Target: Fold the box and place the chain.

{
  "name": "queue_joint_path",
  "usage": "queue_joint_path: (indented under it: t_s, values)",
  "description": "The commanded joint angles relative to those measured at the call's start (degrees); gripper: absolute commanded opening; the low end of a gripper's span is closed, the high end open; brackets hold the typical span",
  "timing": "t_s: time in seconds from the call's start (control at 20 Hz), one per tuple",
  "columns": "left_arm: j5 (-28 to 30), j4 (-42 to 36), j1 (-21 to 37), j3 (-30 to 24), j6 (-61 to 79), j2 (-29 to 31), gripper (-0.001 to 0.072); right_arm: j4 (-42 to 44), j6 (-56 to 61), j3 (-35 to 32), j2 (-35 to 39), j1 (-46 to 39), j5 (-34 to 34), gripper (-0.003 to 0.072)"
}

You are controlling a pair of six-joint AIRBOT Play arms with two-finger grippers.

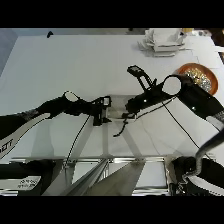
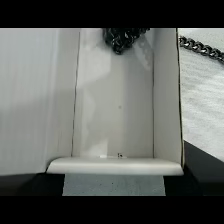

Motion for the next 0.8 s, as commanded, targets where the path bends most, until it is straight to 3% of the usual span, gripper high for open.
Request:
queue_joint_path:
  t_s: [0.0, 0.2, 0.35, 0.55, 0.75]
  values:
    - [0.00, 0.00, -0.04, 0.00, 0.00, 0.04, 0.0154, 0.28, 2.86, -0.09, 0.04, 0.07, 0.52, 0.0185]
    - [-0.02, 0.00, -0.04, 0.00, 0.00, 0.04, 0.0154, 2.27, 3.63, -0.09, 1.33, 2.82, 4.26, 0.0166]
    - [0.00, 0.00, -0.04, 0.00, 0.02, 0.04, 0.0154, -9.16, 10.99, -0.13, 1.16, 13.84, 2.27, 0.0159]
    - [0.02, 0.00, -0.04, 0.00, 0.00, 0.04, 0.0154, -28.15, 38.16, -0.31, 0.46, 26.91, -3.23, 0.0160]
    - [0.00, 0.00, -0.04, 0.00, 0.00, 0.04, 0.0154, -29.99, 45.86, -4.28, -1.73, 28.28, -3.52, 0.0159]
